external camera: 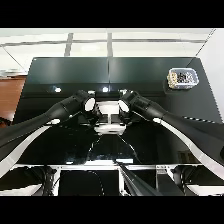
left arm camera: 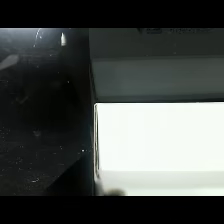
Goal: Fold the box and place the chain.
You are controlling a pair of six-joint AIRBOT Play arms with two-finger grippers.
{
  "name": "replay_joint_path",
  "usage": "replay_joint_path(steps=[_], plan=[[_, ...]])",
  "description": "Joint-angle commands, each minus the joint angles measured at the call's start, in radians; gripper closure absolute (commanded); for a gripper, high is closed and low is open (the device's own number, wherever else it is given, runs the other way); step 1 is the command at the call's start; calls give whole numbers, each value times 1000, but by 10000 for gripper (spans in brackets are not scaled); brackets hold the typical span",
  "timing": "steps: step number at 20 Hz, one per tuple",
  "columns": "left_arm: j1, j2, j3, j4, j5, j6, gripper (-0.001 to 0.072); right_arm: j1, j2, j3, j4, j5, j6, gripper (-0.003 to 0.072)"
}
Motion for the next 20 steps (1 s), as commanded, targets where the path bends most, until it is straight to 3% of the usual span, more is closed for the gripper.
replay_joint_path(steps=[1,2,3,6,9,12,15,19,20], plan=[[1,-1,0,2,1,0,685,-2,1,2,7,2,0,647],[1,-1,0,4,2,0,685,-2,1,8,5,11,-2,400],[1,-1,0,9,1,0,685,-2,4,15,4,20,-15,295],[1,0,0,19,0,0,685,-2,47,53,-11,74,-114,302],[1,0,0,37,-10,-1,686,-31,177,59,-58,107,-187,302],[1,0,0,38,-6,-5,686,-129,313,59,-180,109,-209,302],[0,0,7,40,-10,-5,686,-268,353,58,-368,105,-228,302],[0,0,7,53,-10,-3,685,-467,346,-14,-490,-129,-226,288],[0,0,7,53,-10,-3,685,-518,334,-30,-478,-196,-211,9]])
